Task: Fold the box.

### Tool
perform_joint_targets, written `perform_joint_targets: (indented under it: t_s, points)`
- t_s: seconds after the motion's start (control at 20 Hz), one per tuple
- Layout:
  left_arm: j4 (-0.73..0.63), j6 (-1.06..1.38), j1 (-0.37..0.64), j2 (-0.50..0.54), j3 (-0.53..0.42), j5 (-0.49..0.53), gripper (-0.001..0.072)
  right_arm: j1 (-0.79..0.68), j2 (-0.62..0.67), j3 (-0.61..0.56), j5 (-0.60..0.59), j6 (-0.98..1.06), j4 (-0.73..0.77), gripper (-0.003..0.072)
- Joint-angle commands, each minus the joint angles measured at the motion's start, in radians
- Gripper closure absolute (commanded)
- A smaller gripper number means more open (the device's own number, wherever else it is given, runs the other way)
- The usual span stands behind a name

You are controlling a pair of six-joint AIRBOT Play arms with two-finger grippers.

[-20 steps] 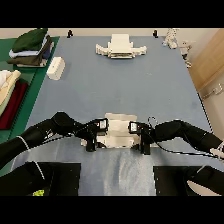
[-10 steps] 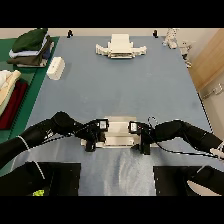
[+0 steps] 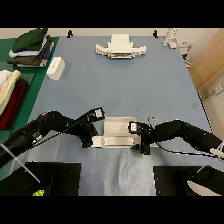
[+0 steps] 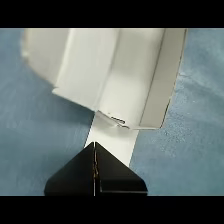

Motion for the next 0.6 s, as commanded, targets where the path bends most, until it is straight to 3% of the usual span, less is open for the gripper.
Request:
perform_joint_targets:
  t_s: [0.0,0.1,0.2,0.35,0.55]
  points:
    - [0.309,-0.652,0.021,0.156,0.005,-0.089,0.0693,0.000,0.000,0.000,0.000,0.000,0.000,0.0146]
    - [0.436,-0.991,0.081,0.215,0.004,-0.178,0.0693,0.000,0.000,0.000,0.000,0.000,0.000,0.0146]
    - [0.462,-1.123,0.177,0.243,0.004,-0.264,0.0692,0.000,0.000,0.000,0.000,0.000,0.000,0.0145]
    - [0.367,-1.096,0.336,0.232,-0.008,-0.318,0.0693,0.000,0.000,0.000,0.000,0.000,0.000,0.0146]
    - [0.098,-0.908,0.476,0.136,-0.068,-0.320,0.0694,0.000,0.000,0.000,0.000,0.000,0.000,0.0146]
